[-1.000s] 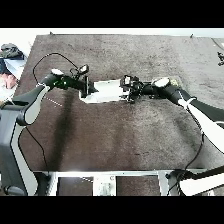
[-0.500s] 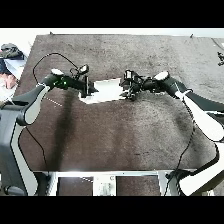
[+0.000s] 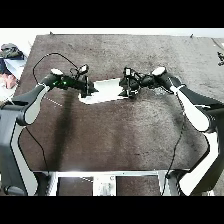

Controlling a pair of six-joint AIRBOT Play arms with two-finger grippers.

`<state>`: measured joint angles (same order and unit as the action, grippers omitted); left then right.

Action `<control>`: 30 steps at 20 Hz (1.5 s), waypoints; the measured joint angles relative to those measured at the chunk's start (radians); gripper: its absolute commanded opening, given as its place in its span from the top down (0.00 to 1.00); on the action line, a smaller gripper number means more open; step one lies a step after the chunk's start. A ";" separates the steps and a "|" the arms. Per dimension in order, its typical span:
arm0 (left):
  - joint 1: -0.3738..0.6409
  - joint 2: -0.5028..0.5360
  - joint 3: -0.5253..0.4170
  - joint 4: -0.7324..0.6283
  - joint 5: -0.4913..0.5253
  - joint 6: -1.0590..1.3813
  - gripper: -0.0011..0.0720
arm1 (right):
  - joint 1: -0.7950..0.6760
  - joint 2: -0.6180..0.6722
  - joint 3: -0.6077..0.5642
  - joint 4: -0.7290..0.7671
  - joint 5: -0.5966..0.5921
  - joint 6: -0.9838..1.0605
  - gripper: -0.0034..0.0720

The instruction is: Fold the box and place the chain.

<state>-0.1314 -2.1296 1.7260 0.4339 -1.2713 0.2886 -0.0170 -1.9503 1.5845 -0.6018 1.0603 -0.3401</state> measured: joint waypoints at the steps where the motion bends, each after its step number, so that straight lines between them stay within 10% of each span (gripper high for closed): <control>1: 0.000 0.000 0.000 0.000 0.000 0.000 0.97 | 0.000 -0.015 0.019 -0.005 0.025 0.004 0.17; 26: -0.001 0.000 0.000 0.000 0.000 0.000 0.97 | 0.022 -0.139 0.095 -0.005 0.127 0.019 0.18; 30: -0.001 0.000 0.000 0.000 0.000 0.000 0.97 | 0.022 -0.140 0.095 -0.008 0.124 0.019 0.32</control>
<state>-0.1326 -2.1292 1.7260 0.4335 -1.2713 0.2890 0.0051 -2.0899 1.6798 -0.6094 1.1839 -0.3206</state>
